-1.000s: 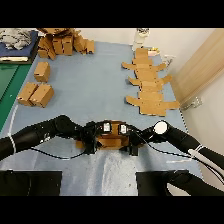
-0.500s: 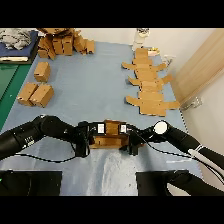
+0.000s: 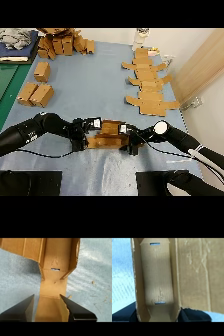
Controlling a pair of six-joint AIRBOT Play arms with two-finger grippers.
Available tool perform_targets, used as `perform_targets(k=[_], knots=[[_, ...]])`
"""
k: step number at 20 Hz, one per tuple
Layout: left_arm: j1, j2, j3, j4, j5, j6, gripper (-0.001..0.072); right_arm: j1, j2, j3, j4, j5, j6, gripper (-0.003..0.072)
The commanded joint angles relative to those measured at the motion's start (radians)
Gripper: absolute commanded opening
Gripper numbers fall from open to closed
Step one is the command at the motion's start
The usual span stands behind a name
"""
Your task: Fold the box.
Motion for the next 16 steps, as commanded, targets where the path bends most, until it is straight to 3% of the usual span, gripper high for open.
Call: perform_targets(k=[1,16], knots=[[0.010,-0.006,0.001,-0.012,0.010,0.023,0.0480,0.000,0.000,0.000,0.000,0.003,0.000,0.0513],[-0.002,-0.055,0.026,-0.037,-0.014,0.102,0.0482,0.000,0.000,0.000,0.000,0.003,0.000,0.0513]])
